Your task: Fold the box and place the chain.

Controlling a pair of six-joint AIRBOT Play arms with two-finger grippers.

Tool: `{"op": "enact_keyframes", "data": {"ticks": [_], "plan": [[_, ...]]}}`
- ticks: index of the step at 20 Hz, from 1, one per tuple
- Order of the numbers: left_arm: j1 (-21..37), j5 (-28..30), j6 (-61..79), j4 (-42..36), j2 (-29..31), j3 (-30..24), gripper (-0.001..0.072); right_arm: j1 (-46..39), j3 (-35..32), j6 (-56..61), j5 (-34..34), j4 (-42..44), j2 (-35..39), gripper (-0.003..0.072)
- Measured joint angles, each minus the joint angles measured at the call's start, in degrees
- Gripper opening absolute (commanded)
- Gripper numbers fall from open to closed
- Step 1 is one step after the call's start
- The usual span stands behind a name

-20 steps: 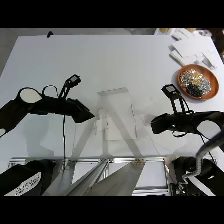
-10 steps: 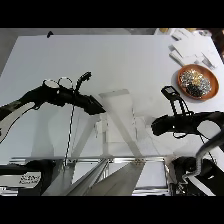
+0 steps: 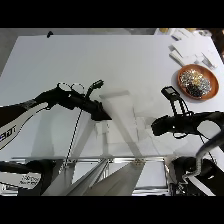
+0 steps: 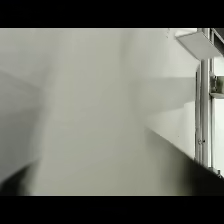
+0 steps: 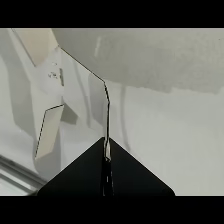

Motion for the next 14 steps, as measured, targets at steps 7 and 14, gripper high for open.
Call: {"op": "enact_keyframes", "data": {"ticks": [7, 14], "plan": [[-0.81, 0.24, 5.27, -0.68, -0.04, 0.02, 0.0001, 0.0, 0.0, 0.2, -0.13, 0.11, 0.02, 0.0015], [-3.02, 2.64, 10.27, 3.04, 4.17, 0.59, 0.0005, 0.0, 0.31, 0.2, -0.74, 1.97, 0.02, 0.0366]]}}
